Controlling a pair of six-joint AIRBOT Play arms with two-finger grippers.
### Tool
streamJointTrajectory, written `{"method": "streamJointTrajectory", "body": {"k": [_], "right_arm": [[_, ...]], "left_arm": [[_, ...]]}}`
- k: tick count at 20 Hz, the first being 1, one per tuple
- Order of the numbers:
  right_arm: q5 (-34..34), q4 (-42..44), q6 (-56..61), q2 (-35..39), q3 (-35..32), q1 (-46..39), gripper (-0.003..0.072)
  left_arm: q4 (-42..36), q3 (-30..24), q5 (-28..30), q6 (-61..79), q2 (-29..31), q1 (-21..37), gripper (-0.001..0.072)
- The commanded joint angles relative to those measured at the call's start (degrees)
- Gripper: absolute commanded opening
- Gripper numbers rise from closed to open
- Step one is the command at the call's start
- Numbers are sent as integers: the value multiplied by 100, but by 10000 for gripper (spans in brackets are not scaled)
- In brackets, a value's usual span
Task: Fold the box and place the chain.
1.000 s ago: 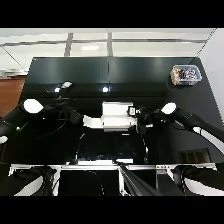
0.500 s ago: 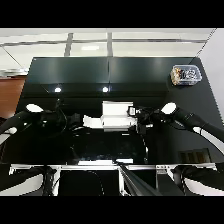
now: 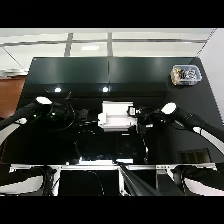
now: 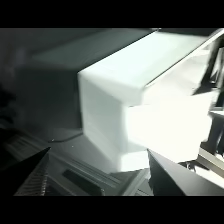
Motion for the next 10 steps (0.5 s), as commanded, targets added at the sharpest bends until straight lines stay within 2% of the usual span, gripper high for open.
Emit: {"method": "streamJointTrajectory", "body": {"k": [1,3,4,5,6,10], "right_arm": [[2,2,2,0,-2,4,471],[2,2,2,0,-2,4,471],[2,2,2,0,-2,4,471],[2,0,2,0,-2,4,471],[2,2,2,0,-2,4,471],[2,2,2,0,-2,4,471]], "left_arm": [[-111,164,-168,122,-20,-79,679],[-155,208,-173,76,-20,-195,668],[-170,234,-166,70,-20,-262,634],[-186,275,-162,52,-20,-321,534],[-188,337,-162,22,-20,-380,496],[57,621,144,-809,-20,-621,495]]}}
